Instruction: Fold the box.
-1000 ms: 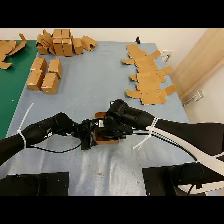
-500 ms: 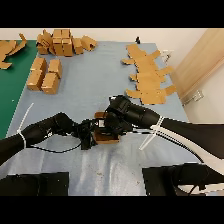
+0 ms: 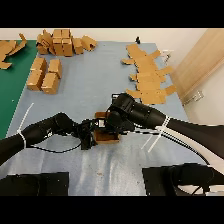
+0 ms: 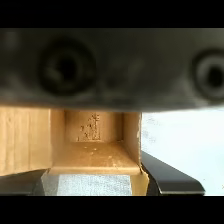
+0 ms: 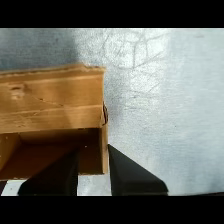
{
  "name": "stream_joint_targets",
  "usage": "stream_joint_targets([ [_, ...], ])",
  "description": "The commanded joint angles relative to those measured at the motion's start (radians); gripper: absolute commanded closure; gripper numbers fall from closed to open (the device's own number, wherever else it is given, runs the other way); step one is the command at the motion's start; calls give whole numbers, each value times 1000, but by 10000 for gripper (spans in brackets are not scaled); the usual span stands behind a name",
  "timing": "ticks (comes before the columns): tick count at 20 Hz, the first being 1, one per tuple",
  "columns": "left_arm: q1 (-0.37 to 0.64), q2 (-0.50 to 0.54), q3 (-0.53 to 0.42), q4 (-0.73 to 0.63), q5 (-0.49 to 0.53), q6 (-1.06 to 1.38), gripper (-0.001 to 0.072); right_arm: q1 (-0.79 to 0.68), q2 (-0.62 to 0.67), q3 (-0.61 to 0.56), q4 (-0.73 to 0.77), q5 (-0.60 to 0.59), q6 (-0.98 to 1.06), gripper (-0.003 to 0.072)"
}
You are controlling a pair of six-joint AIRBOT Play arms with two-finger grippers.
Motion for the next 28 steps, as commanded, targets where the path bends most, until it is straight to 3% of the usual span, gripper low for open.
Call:
stream_joint_targets([
  [1,1,0,1,0,0,0,196,0,5,1,-3,-11,6,417],
  [9,1,0,1,1,0,0,196,-1,24,1,-19,-43,17,420],
  [10,1,0,1,0,1,0,196,0,24,1,-20,-53,16,440],
  [11,1,0,1,0,0,0,196,0,24,1,-22,-61,16,527],
  [19,1,0,1,0,0,0,196,0,24,1,-22,-77,16,537],
  [20,1,0,1,0,0,0,196,0,25,1,-21,-87,19,686],
  [23,1,0,1,0,0,0,196,-4,50,0,-20,-132,32,686],
  [26,1,0,1,1,1,0,196,-94,101,-44,7,-84,-33,687],
  [28,1,0,1,0,0,0,196,-222,132,-121,134,36,-238,688],
])
